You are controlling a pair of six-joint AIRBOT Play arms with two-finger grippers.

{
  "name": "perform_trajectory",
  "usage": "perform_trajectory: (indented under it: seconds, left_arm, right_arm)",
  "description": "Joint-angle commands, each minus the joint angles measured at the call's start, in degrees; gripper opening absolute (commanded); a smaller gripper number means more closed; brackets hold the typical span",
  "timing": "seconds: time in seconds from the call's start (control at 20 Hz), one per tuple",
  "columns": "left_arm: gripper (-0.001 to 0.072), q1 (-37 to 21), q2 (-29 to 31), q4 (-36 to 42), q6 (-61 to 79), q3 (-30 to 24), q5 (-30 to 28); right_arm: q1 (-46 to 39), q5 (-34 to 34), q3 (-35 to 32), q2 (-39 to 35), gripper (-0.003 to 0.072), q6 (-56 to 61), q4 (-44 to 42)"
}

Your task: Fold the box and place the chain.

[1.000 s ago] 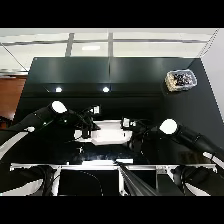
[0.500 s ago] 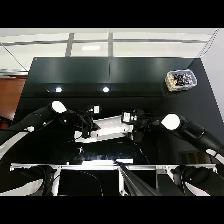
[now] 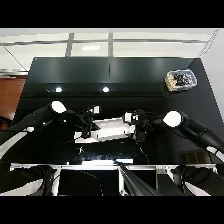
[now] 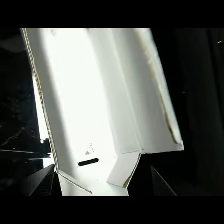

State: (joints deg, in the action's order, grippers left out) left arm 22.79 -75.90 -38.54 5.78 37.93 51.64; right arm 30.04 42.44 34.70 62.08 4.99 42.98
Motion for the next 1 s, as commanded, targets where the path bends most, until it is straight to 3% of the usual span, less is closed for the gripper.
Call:
perform_trajectory:
  seconds: [0.0, 0.25, 0.95]
  left_arm:
    - [0.0027, 0.0, 0.6, 0.2, 0.0, 0.0, 0.0]
    - [0.0027, 0.1, 0.6, 0.2, 0.0, 0.0, 0.0]
    - [0.0027, 0.1, 0.6, 0.0, 0.0, 0.0, 1.5]
  right_arm:
    - [-0.1, 0.9, -0.4, 1.4, 0.0689, -5.0, -4.1]
    - [-0.1, 0.9, -0.7, 6.4, 0.0690, -16.7, -16.4]
    - [-0.4, 0.6, -5.1, 8.0, 0.0690, -20.5, -19.8]
